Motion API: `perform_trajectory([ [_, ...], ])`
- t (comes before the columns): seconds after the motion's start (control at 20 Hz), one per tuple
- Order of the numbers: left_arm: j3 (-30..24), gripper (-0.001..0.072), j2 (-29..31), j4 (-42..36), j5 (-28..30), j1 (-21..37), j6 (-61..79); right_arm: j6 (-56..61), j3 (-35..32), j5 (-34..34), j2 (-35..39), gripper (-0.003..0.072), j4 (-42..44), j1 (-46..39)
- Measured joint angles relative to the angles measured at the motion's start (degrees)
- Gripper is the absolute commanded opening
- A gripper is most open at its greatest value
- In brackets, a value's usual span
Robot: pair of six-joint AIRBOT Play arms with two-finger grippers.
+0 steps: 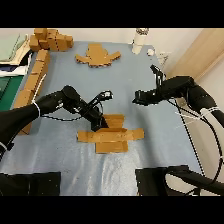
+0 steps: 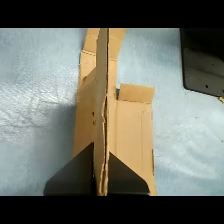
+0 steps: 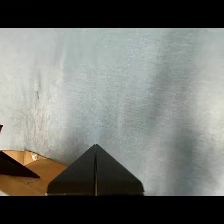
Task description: Fold the box.
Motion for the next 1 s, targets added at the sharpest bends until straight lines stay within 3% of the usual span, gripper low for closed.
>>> perform_trajectory([
  [1.0, 0.02, 0.0014, -1.27, -1.57, -0.55, 1.53, -2.14, 0.0, 0.0, -1.49, 0.0, 0.0004, -0.02, 0.0],
])
